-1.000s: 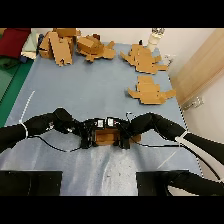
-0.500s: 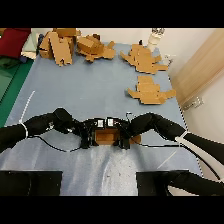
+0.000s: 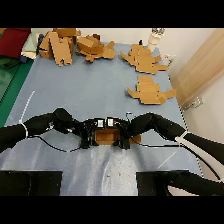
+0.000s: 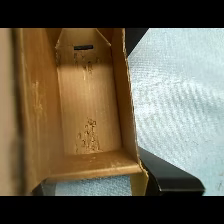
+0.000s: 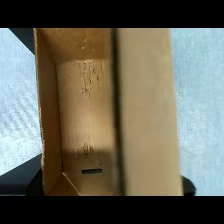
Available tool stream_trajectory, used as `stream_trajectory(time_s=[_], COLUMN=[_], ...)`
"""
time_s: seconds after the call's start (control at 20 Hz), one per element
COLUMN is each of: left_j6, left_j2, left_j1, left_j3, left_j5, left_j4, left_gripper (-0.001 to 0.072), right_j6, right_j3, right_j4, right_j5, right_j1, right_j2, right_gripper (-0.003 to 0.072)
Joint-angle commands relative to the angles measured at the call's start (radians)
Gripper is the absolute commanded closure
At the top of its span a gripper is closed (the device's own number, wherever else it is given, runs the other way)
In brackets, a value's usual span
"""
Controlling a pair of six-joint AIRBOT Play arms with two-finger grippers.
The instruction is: Fold the box.
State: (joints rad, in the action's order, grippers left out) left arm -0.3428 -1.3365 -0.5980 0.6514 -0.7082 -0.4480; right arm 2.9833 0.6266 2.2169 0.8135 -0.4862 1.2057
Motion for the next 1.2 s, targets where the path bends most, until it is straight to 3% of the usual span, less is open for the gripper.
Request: stream_trajectory(time_s=[0.0,0.2,0.25,0.9,1.15], left_j6=[0.000,0.000,0.000,0.000,0.000], left_j2=[0.000,0.000,0.000,0.000,0.000], left_j1=[-0.001,-0.001,-0.001,-0.001,-0.001], left_j3=[0.000,0.000,0.000,0.000,0.000], left_j5=[0.000,0.000,0.000,0.000,0.000], left_j4=[0.000,0.000,0.000,0.000,-0.001], left_gripper=[0.0357,0.0357,0.0357,0.0357,0.0357], right_j6=[-0.002,-0.179,-0.226,-0.456,-0.702], right_j3=[0.000,0.000,0.000,0.000,0.004], right_j4=[0.005,-0.047,-0.069,-0.211,-0.401], right_j5=[0.000,0.010,0.011,0.067,0.170], right_j1=[0.000,0.000,0.000,0.001,0.003], right_j2=[0.000,0.000,0.000,-0.127,-0.230], right_gripper=[0.0091,0.0063,-0.0034,-0.0034,-0.0034])
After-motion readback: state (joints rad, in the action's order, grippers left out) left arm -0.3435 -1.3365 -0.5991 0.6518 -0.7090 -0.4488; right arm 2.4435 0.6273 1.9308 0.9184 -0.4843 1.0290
